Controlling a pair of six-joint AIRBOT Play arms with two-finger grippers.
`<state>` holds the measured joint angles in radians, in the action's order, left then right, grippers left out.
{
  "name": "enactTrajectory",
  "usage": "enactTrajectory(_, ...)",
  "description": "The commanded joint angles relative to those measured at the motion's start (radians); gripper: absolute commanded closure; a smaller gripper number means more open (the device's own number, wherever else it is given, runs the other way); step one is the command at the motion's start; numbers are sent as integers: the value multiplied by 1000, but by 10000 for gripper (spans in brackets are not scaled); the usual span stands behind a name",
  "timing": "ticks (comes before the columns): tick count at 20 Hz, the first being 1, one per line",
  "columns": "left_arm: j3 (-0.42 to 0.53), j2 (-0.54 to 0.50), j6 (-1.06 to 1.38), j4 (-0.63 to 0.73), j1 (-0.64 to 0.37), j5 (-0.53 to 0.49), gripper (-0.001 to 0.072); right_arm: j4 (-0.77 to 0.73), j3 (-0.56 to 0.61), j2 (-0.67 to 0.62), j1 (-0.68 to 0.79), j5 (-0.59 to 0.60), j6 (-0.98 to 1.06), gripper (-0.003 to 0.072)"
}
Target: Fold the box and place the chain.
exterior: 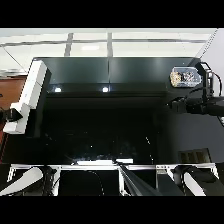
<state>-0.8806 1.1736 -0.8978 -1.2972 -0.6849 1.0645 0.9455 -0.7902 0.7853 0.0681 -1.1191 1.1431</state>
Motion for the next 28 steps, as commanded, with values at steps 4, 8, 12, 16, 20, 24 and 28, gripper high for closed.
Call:
enactTrajectory(4,-182,0,-113,-50,78,49,-1,-18,0,1,-3,1,32,665)
enactTrajectory(8,-442,-19,-263,-21,201,124,685,-31,0,1,-35,129,31,665)
enactTrajectory(12,-322,-173,-365,93,446,48,687,0,51,3,-97,351,21,665)
enactTrajectory(16,46,-422,-439,66,700,-206,686,89,168,3,-99,443,21,665)
enactTrajectory(20,232,-580,-460,67,728,-247,684,77,169,2,-99,443,21,664)
enactTrajectory(24,266,-599,-460,68,728,-219,684,77,169,2,-100,443,21,665)
enactTrajectory(28,266,-589,-460,68,728,-220,684,77,169,2,-99,443,21,665)
